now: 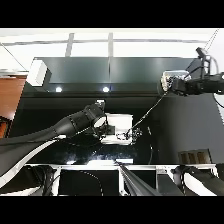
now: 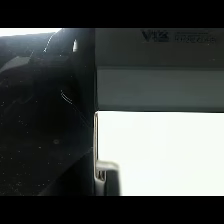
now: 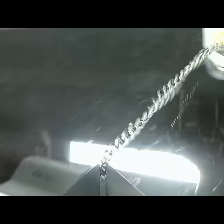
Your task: Fold the box and place the chain.
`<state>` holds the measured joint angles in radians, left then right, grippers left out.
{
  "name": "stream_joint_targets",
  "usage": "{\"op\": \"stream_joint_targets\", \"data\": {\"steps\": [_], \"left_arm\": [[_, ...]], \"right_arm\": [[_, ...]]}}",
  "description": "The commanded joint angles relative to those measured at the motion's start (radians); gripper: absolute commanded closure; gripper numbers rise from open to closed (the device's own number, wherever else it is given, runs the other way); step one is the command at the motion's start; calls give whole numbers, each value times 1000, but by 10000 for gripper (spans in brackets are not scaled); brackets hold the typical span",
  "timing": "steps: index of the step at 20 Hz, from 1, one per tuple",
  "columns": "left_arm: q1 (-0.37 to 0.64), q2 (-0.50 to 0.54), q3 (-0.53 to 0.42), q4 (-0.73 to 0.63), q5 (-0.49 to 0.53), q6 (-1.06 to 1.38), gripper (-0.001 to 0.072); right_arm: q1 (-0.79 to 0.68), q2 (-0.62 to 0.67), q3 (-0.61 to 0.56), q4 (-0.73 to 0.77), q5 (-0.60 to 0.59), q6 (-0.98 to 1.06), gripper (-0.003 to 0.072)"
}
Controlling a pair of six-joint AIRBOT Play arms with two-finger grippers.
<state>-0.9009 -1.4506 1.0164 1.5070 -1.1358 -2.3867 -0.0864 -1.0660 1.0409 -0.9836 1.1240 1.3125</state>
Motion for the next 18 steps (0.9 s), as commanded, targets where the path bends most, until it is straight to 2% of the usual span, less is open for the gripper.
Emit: {"op": "stream_joint_targets", "data": {"steps": [1, 6, 10, 14, 18], "left_arm": [[1, -1, 0, 0, 1, 0, 678], [0, -1, 0, 0, 1, 0, 677], [0, -1, 0, 0, 1, 0, 678], [0, -1, 0, 0, 1, 0, 678], [0, -1, 0, 0, 1, 0, 678]], "right_arm": [[2, 192, -22, 49, 119, -15, 678], [14, 341, -48, 259, 191, -87, 678], [160, 367, -60, 302, 215, -86, 678], [375, 367, -156, 329, 68, -48, 678], [507, 364, -277, 336, -96, -10, 678]]}}
